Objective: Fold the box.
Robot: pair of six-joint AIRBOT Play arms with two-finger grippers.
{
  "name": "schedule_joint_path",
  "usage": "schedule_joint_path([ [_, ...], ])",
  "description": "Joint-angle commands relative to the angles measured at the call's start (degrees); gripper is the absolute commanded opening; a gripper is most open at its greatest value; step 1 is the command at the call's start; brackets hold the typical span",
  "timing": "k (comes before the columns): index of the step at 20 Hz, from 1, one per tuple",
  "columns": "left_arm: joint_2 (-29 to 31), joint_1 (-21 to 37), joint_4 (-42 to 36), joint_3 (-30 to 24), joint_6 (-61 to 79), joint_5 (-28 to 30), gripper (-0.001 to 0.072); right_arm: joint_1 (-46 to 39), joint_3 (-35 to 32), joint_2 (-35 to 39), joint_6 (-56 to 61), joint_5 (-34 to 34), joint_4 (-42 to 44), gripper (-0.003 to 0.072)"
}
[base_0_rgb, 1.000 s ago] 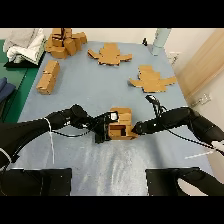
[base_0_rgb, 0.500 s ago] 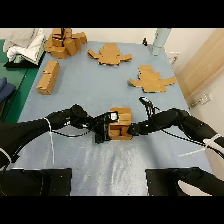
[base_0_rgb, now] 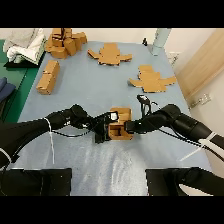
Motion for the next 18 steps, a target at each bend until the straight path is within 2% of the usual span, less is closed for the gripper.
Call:
schedule_joint_path([
  [1, 0.0, 0.0, 0.0, 0.0, 0.0, 0.0, 0.0462, 5.8, 3.9, -3.5, 14.0, -4.0, -8.7, 0.0374],
  [6, 0.0, 0.0, 0.0, 0.0, 0.0, 0.0, 0.0463, 9.8, 13.6, -14.4, 20.6, -16.5, -17.5, 0.0374],
  [11, 0.0, 0.0, 0.0, 0.0, 0.0, 0.0, 0.0463, 9.9, 15.2, -17.1, 22.0, -17.3, -18.1, 0.0365],
  [12, 0.0, 0.0, 0.0, 0.0, 0.0, 0.0, 0.0463, 9.9, 15.2, -17.1, 22.0, -17.4, -18.4, 0.0341],
  [13, 0.0, 0.0, 0.0, 0.0, 0.0, 0.0, 0.0463, 9.9, 15.2, -17.1, 22.0, -17.4, -18.3, 0.0267],
  [14, 0.0, 0.0, 0.0, 0.0, 0.0, 0.0, 0.0463, 9.9, 15.2, -17.1, 21.9, -17.4, -18.3, 0.0238],
  [15, 0.0, 0.0, 0.0, 0.0, 0.0, 0.0, 0.0462, 9.9, 15.2, -17.1, 21.9, -17.4, -18.2, 0.0139],
  [18, 0.0, 0.0, 0.0, 0.0, 0.0, 0.0, 0.0462, 9.9, 15.2, -17.1, 21.4, -17.4, -17.5, 0.0004],
])
